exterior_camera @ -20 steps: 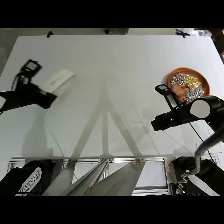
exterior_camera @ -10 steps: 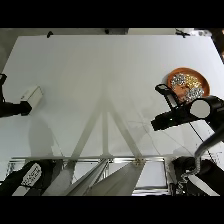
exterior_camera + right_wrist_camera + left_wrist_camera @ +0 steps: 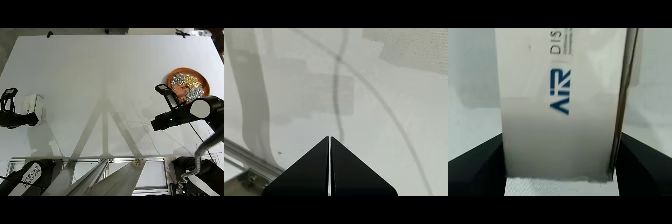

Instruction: Fold the box and place the chain.

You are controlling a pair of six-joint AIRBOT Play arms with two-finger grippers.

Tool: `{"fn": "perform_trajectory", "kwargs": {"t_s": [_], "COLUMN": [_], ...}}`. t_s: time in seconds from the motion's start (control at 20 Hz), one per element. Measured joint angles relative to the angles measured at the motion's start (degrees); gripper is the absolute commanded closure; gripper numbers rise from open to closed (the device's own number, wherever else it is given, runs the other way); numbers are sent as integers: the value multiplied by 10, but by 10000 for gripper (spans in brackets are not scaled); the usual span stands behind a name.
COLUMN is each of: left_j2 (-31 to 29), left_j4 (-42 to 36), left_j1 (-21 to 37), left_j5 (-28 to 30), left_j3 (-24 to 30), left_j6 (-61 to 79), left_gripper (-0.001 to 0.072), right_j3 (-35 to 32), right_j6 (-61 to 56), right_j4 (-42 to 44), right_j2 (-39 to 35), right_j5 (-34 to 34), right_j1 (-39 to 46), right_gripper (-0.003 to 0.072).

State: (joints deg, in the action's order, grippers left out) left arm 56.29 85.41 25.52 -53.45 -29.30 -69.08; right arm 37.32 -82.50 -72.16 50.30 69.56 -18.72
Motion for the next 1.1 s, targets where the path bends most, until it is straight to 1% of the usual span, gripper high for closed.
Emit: {"fn": "perform_trajectory", "kwargs": {"t_s": [0.05, 0.15, 0.3, 0.4, 0.5, 0.65, 0.75, 0.85, 0.95, 1.1], "left_j2": [-6, -28, -86, -137, -189, -246, -271, -287, -295, -300], "left_j4": [5, 12, 19, 12, -9, -52, -92, -131, -161, -185], "left_j1": [0, 0, -1, -5, -14, -24, -28, -30, -31, -31], "left_j5": [-1, -7, -21, -48, -87, -156, -192, -215, -227, -236], "left_j3": [1, 2, 2, 2, 3, 3, 8, 19, 29, 37], "left_j6": [0, 1, 6, 9, 10, 11, 12, 14, 16, 18], "left_gripper": [10, 10, 13, 13, 14, 14, 14, 15, 14, 14], "right_j3": [0, 0, 0, 0, 0, 0, 0, 0, 0, 0], "right_j6": [0, 0, 0, 0, 0, 0, 0, 0, 0, 0], "right_j4": [0, 1, 2, 2, 2, 2, 2, 2, 2, 2], "right_j2": [0, 0, 0, 0, 0, 0, 0, 0, 0, 0], "right_j5": [0, 0, 0, 0, 0, -1, -1, -1, -1, -1], "right_j1": [0, 0, 0, 0, 0, 0, 0, 0, 0, 0], "right_gripper": [609, 455, 449, 449, 449, 449, 449, 449, 449, 449]}}
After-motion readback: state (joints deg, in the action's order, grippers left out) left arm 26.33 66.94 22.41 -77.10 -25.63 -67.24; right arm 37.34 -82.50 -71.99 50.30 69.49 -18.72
